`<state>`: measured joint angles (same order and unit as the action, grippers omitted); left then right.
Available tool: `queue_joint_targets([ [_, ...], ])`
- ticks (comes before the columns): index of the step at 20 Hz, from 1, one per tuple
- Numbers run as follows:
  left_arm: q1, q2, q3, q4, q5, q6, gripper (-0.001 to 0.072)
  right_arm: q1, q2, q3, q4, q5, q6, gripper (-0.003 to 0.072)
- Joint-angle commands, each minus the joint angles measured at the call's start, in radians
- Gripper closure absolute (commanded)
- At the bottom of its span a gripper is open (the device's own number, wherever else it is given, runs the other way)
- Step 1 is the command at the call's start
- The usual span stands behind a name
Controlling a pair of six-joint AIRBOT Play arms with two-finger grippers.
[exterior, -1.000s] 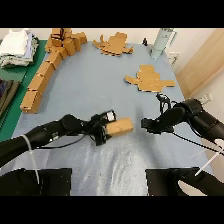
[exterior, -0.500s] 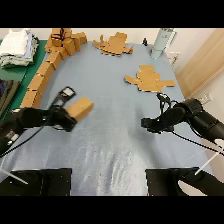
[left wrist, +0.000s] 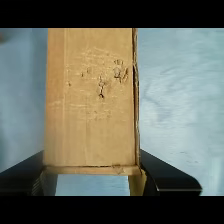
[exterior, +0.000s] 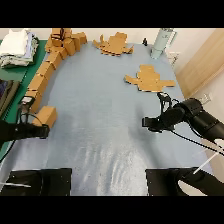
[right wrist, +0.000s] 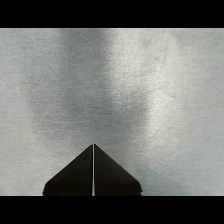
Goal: Fold the box.
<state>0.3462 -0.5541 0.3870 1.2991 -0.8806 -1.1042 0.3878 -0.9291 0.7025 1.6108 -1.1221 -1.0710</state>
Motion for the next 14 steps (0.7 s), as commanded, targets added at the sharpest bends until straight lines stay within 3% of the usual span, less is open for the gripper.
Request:
queue_joint_targets([
  [1, 0.192, 0.013, -0.014, 0.012, -0.037, 0.008, 0.0287, 0.000, 0.000, 0.000, -0.002, 0.000, 0.000, 0.0682],
  [6, 0.357, 0.011, -0.014, 0.010, -0.023, 0.128, 0.0288, 0.000, 0.000, 0.000, -0.002, 0.000, 0.000, 0.0682],
  [9, 0.364, 0.002, -0.015, 0.003, 0.031, 0.155, 0.0288, 0.000, 0.000, 0.000, -0.002, 0.000, 0.000, 0.0682],
  [14, 0.364, -0.116, -0.015, -0.043, 0.071, 0.256, 0.0288, 0.000, 0.000, 0.000, -0.002, 0.000, 0.000, 0.0682],
])
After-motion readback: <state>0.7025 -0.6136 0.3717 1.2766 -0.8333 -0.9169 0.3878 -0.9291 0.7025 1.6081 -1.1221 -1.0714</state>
